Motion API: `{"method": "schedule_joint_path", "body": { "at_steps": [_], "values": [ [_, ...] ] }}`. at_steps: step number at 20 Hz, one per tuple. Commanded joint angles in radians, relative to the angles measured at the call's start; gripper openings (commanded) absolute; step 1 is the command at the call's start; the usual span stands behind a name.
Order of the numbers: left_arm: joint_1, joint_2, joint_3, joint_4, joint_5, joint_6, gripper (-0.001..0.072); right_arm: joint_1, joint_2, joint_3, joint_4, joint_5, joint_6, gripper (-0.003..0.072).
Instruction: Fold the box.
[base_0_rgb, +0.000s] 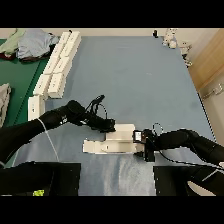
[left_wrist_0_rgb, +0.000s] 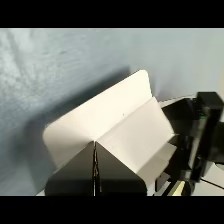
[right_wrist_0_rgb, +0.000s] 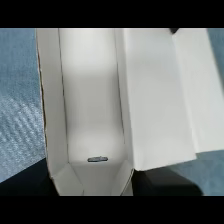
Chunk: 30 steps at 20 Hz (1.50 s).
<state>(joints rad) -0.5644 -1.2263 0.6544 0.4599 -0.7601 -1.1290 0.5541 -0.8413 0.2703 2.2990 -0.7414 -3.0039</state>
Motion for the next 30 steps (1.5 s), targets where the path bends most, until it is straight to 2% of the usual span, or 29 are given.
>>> {"method": "schedule_joint_path", "body": {
  "at_steps": [1,3,7,12,15,16,17,22,26,30],
  "values": [
    [-0.002,0.124,0.029,0.011,-0.026,0.110,0.0011,0.001,0.000,0.001,0.000,-0.001,0.001,0.0531],
    [-0.003,0.253,0.029,0.102,-0.039,0.123,0.0011,0.001,0.000,0.001,0.000,-0.001,0.001,0.0531],
    [-0.004,0.499,0.000,0.292,-0.142,0.116,0.0011,0.001,0.000,0.001,0.000,-0.001,0.001,0.0531],
    [-0.003,0.724,-0.127,0.464,-0.183,0.143,0.0011,0.001,0.000,0.001,0.000,-0.001,0.001,0.0531],
    [-0.003,0.811,-0.230,0.486,-0.201,0.416,0.0019,0.001,0.000,0.000,0.000,-0.001,0.001,0.0531],
    [-0.003,0.824,-0.263,0.486,-0.198,0.487,0.0313,0.001,0.000,0.000,0.000,-0.001,0.001,0.0531],
    [-0.003,0.826,-0.301,0.481,-0.174,0.531,0.0692,0.001,0.000,0.001,0.000,-0.001,0.001,0.0531],
    [-0.004,0.803,-0.431,0.473,-0.026,0.723,0.0688,0.001,0.000,0.001,0.000,-0.001,0.001,0.0531],
    [-0.053,0.716,-0.434,0.321,0.072,0.928,0.0687,0.001,0.000,0.001,0.000,-0.001,0.001,0.0531],
    [-0.126,0.599,-0.434,0.294,0.131,0.988,0.0687,0.001,0.000,0.001,0.000,-0.001,0.002,0.0531]
  ]
}}
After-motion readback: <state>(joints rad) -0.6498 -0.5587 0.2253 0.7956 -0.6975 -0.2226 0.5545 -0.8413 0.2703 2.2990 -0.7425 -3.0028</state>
